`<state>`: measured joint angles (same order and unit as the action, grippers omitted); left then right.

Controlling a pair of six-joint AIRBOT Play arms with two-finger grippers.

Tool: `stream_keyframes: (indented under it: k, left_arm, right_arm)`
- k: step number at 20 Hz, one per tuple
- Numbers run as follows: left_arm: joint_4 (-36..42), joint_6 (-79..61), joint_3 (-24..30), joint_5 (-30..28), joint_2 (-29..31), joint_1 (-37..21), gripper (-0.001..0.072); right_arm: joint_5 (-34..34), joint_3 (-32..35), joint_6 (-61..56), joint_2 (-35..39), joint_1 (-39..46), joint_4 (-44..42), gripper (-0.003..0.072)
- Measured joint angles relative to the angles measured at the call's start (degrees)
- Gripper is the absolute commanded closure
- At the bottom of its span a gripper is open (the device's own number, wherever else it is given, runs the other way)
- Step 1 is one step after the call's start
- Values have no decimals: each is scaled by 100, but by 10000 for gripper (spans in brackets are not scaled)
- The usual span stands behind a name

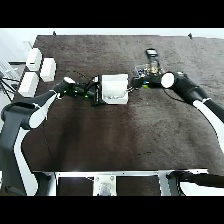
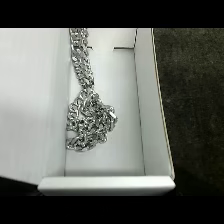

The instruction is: Fold the box and place the chain.

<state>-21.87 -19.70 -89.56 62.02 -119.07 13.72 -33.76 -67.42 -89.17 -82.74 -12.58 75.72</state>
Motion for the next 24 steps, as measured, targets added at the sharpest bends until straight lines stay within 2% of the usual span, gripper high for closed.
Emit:
stream_keyframes:
  k: [2, 7, 12, 13, 15, 16, 17, 20, 24]
  left_arm:
    - [0, 0, 2, -2, 0, 2, 353]
    - [2, -2, 0, -4, 0, 2, 353]
    - [2, 0, 2, -2, 0, 0, 353]
    - [2, -2, 0, -2, 0, 0, 353]
    - [2, -2, 2, -4, 0, 2, 353]
    - [2, 0, 0, -2, 0, 2, 353]
    - [2, 0, 0, -2, 0, 2, 353]
    - [2, 0, 0, -2, 0, 0, 353]
    - [2, -2, 2, -4, 0, 0, 353]
  right_arm:
    - [173, 15, 11, -293, 435, -485, 140]
    - [358, -358, 1145, -1285, 850, -2448, 140]
    - [409, -997, 1792, -2022, 927, -3467, 155]
    - [413, -1143, 1886, -2144, 929, -3624, 216]
    - [426, -1390, 1987, -2371, 940, -3869, 401]
    - [422, -1469, 2039, -2450, 940, -3945, 605]
    - [422, -1532, 2098, -2498, 940, -4019, 676]
    - [404, -1631, 2247, -2483, 951, -4100, 679]
    - [98, -1674, 2288, -1991, 841, -3722, 680]
